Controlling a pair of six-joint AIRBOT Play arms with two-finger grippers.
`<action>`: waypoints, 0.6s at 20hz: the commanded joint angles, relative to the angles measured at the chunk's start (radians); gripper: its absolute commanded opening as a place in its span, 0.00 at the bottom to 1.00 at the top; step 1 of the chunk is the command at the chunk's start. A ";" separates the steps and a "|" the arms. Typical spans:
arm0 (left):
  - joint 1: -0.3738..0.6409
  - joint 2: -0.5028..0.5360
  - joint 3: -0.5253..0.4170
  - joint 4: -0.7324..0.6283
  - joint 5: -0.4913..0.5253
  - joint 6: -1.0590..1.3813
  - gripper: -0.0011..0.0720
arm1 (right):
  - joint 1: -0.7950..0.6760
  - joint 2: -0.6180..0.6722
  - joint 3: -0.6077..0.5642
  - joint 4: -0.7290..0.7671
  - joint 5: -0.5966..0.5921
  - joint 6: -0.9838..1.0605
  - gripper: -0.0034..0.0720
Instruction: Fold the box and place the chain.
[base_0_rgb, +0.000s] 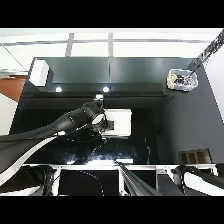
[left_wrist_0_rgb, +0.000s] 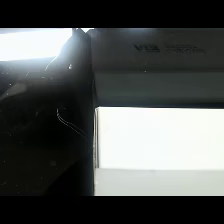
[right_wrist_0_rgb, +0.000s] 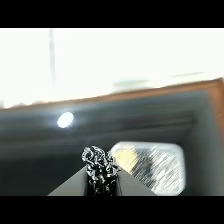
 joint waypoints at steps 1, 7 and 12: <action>0.000 0.000 0.000 0.000 -0.002 0.000 0.05 | 0.005 0.105 -0.035 0.290 0.135 -0.173 0.09; 0.000 0.000 0.000 0.000 0.007 0.000 0.05 | 0.150 0.209 -0.193 0.460 0.208 -0.238 0.09; 0.000 0.000 0.000 0.000 0.010 0.000 0.05 | 0.362 0.211 -0.274 0.463 0.204 -0.238 0.09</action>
